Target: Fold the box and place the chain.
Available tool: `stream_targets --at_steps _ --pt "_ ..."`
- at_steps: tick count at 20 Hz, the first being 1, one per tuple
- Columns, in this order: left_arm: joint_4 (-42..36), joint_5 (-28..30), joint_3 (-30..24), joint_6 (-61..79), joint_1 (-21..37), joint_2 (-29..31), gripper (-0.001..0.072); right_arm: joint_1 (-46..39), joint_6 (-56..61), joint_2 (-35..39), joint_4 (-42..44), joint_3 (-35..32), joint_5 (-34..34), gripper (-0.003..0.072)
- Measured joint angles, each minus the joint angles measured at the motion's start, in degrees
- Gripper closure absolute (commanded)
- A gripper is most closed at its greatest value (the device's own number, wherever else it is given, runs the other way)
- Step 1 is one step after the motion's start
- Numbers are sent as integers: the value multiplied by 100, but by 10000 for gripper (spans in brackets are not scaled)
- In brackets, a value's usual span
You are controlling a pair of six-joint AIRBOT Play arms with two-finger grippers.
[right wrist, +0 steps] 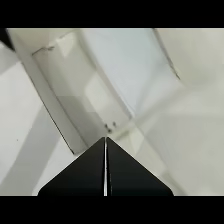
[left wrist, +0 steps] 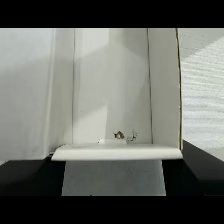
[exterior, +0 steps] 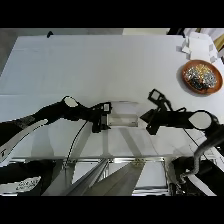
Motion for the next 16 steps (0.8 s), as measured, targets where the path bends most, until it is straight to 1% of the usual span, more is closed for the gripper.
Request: stream_targets --at_steps 3,6,8,11,16 --pt "0 0 0 0 0 0 566 -640 2020 328 -938 0 518 670" --pt "2 0 0 0 0 0 566 -1207 3115 271 -1443 0 846 670" --pt "2 0 0 -2 0 0 566 -1390 3449 20 -1434 0 951 670" --pt "2 0 0 0 0 0 566 -1384 3539 -531 -1095 2 986 670" --pt "2 0 0 0 2 0 566 -1071 3473 -1467 -717 4 688 669"
